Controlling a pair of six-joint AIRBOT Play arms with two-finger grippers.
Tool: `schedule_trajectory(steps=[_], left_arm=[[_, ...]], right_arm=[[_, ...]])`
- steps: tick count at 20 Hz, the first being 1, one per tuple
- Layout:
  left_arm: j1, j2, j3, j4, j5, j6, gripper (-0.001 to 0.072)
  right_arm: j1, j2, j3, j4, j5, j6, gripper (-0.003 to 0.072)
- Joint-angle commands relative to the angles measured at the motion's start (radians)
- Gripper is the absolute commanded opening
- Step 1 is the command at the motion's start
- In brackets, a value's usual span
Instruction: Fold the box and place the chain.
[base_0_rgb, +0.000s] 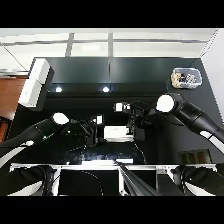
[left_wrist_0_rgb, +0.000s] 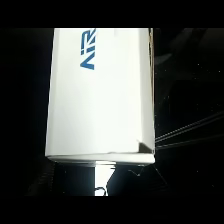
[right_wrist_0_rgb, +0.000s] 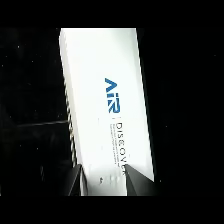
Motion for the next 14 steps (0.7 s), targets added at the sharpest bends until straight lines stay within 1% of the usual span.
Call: schedule_trajectory(steps=[1, 14], left_arm=[[0.0, -0.001, 0.0, 0.0, 0.0, 0.0, 0.0463], [0.0, -0.001, 0.0, 0.0, 0.0, 0.0, 0.0463]], right_arm=[[0.001, 0.0, 0.0, 0.001, -0.014, 0.0, 0.0301], [0.001, -0.002, 0.0, -0.002, -0.002, 0.0, 0.0301]])
